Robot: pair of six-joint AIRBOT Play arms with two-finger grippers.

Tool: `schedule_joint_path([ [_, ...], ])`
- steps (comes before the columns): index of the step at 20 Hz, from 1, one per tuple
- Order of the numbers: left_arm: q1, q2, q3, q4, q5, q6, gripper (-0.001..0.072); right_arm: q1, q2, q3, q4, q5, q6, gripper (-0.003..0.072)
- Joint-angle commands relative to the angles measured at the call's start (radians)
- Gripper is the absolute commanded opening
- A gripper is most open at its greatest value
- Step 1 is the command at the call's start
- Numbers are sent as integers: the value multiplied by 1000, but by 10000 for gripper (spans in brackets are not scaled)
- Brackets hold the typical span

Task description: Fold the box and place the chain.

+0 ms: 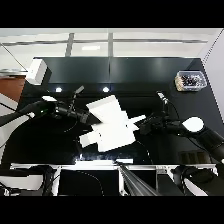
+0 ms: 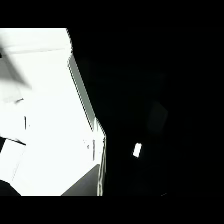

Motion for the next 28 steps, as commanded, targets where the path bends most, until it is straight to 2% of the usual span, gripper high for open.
schedule_joint_path([
  [1,-3,-21,12,10,-26,79,415,0,0,-1,0,6,4,45],
  [4,-23,-21,12,38,-15,92,414,0,0,-1,0,6,4,45],
  [5,-32,-21,12,58,-11,104,390,0,0,-1,0,6,4,46],
  [7,-48,-21,12,87,-1,105,317,0,0,-1,0,6,4,46],
  [8,-54,-21,13,98,-2,106,233,0,0,0,0,6,4,47],
  [9,-56,-21,14,105,-6,116,179,0,0,0,0,6,10,49],
  [10,-55,-21,21,114,-17,116,55,-4,0,0,0,6,27,154],
  [11,-54,-21,37,137,-37,116,30,-18,0,0,-5,7,37,463],
  [12,-53,-19,56,153,-60,116,29,-47,0,6,-27,29,41,720],
  [14,-55,1,97,174,-74,116,27,-144,1,60,-131,133,41,712],
  [16,-68,44,135,184,-51,116,26,-245,2,152,-244,251,29,712],
  [18,-109,121,157,204,-9,122,26,-311,2,241,-328,355,-73,711],
  [20,-200,222,148,319,122,203,26,-324,2,277,-361,410,-208,712],
  [23,-341,276,118,490,401,228,29,-276,0,267,-352,430,-348,712],
  [24,-368,262,114,499,437,227,29,-241,0,259,-343,430,-354,712],
  [26,-404,219,113,497,442,226,30,-161,0,245,-303,415,-356,713],
  [28,-417,176,113,496,441,222,29,-84,-1,213,-316,336,-356,713],
])
